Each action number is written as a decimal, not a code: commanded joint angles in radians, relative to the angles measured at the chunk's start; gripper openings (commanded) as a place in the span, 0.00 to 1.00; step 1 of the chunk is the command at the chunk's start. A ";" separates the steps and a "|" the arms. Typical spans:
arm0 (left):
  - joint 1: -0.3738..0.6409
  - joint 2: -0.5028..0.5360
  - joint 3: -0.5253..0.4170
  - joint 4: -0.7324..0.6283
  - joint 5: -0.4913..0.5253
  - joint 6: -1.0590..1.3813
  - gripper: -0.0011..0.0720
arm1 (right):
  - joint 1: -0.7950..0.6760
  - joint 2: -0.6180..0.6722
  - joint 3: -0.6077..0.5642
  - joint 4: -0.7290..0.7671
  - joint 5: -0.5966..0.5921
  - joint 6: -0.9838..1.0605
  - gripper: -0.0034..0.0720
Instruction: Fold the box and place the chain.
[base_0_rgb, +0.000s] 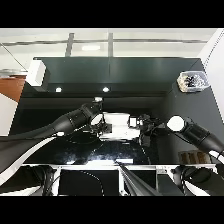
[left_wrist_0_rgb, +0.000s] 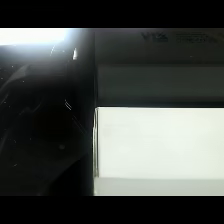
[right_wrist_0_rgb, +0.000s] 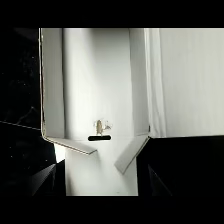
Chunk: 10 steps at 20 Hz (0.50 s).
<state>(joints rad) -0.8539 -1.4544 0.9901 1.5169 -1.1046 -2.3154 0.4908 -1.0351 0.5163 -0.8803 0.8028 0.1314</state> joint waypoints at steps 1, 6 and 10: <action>0.001 0.000 0.000 -0.010 0.000 0.005 0.06 | 0.015 -0.017 0.000 0.039 0.017 -0.011 0.83; 0.001 0.000 0.000 -0.010 0.002 0.005 0.06 | 0.055 -0.034 0.001 0.061 -0.003 -0.010 0.40; 0.000 0.000 0.000 -0.011 0.002 0.005 0.06 | 0.055 -0.040 0.001 0.124 -0.041 -0.009 0.36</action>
<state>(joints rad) -0.8539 -1.4548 0.9901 1.5063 -1.1053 -2.3104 0.5407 -1.0691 0.5163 -0.8089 0.7868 0.1226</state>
